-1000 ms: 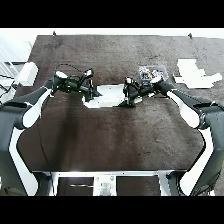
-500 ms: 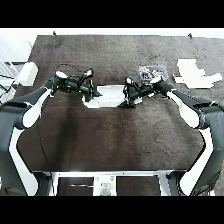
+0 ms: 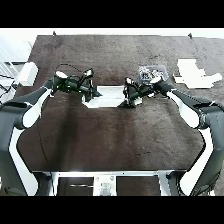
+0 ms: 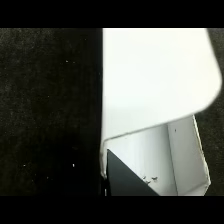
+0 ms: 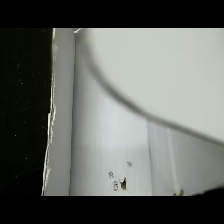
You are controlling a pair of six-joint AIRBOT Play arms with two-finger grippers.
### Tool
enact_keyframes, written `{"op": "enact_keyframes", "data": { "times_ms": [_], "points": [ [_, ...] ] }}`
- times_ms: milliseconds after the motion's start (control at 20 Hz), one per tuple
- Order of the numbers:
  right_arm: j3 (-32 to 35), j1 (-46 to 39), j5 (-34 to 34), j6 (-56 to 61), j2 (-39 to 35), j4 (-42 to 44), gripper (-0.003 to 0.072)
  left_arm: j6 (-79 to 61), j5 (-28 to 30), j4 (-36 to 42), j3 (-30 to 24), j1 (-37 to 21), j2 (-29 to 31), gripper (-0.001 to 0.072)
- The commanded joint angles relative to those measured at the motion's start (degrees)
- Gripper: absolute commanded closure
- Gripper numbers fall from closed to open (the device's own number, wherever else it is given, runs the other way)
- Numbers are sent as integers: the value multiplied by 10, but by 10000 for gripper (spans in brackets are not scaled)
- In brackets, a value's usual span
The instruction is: Fold the box and place the chain.
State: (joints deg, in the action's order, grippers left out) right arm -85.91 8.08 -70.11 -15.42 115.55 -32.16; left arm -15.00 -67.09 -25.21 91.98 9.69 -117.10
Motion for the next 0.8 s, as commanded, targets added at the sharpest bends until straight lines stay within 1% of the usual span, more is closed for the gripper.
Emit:
{"op": "enact_keyframes", "data": {
  "times_ms": [0,500,750],
  "points": [
    [0,0,0,-2,0,0,116,0,0,0,0,0,0,690],
    [-5,0,-9,-54,0,-2,115,0,0,0,0,0,0,690],
    [-5,1,-16,-41,0,-9,121,0,1,0,0,0,0,690]
  ]
}}
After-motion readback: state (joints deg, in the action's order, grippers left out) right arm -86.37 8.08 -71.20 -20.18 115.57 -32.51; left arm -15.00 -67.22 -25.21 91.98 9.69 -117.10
